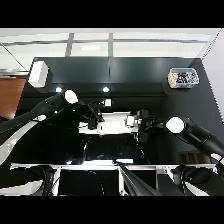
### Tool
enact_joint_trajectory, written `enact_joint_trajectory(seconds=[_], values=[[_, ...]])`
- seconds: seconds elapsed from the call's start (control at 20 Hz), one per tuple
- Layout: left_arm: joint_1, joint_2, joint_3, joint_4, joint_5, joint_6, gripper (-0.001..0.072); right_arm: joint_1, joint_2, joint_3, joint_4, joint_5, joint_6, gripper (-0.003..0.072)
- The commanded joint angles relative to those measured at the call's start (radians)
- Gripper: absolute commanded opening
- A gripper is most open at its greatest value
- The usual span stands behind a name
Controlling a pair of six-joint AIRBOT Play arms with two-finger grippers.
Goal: Fold the box and place the chain.
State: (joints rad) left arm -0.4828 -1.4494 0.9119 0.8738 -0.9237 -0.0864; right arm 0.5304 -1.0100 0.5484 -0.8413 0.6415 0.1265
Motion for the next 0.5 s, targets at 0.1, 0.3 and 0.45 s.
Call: enact_joint_trajectory(seconds=[0.1, 0.3, 0.45], values=[[0.000, 0.000, 0.000, 0.000, -0.001, 0.000, 0.0025, -0.001, 0.002, 0.024, -0.007, -0.024, -0.014, 0.0700], [-0.002, 0.000, 0.000, 0.000, -0.004, 0.000, 0.0024, -0.013, 0.000, 0.024, -0.003, -0.015, -0.015, 0.0701], [-0.002, 0.000, 0.000, 0.000, -0.003, 0.000, 0.0025, -0.074, -0.011, 0.024, 0.040, -0.002, -0.017, 0.0700]])
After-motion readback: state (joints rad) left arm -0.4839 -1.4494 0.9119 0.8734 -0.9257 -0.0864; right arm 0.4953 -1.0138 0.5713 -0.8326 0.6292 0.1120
